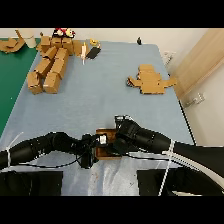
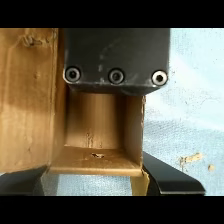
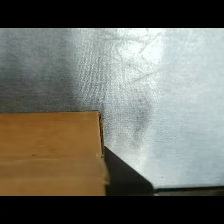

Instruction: Fold the box.

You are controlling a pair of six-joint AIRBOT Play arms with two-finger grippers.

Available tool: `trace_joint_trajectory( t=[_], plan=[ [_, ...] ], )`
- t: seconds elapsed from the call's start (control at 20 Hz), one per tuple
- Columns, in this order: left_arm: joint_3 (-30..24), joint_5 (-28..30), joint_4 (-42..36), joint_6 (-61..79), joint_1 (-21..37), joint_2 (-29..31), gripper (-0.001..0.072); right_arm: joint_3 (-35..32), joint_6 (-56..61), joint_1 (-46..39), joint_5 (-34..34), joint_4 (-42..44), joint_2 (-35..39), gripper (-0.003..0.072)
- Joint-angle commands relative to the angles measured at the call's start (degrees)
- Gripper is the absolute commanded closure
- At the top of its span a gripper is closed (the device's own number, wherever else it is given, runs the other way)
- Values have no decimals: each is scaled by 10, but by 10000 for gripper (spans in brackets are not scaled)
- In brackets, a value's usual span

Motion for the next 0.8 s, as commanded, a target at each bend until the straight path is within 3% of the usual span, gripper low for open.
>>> trace_joint_trajectory(
  t=[0.0,0.05,0.4,0.6,0.75],
  plan=[
    [0,0,0,1,0,0,196,2,-5,0,1,1,2,392],
    [0,0,0,1,0,0,195,6,-6,0,-1,1,4,348],
    [0,0,0,1,0,0,196,17,-5,0,-38,1,5,349],
    [0,0,0,1,0,0,195,17,-5,0,-38,1,2,407],
    [0,0,0,1,0,0,195,17,0,2,-38,5,-5,409]
  ],
)
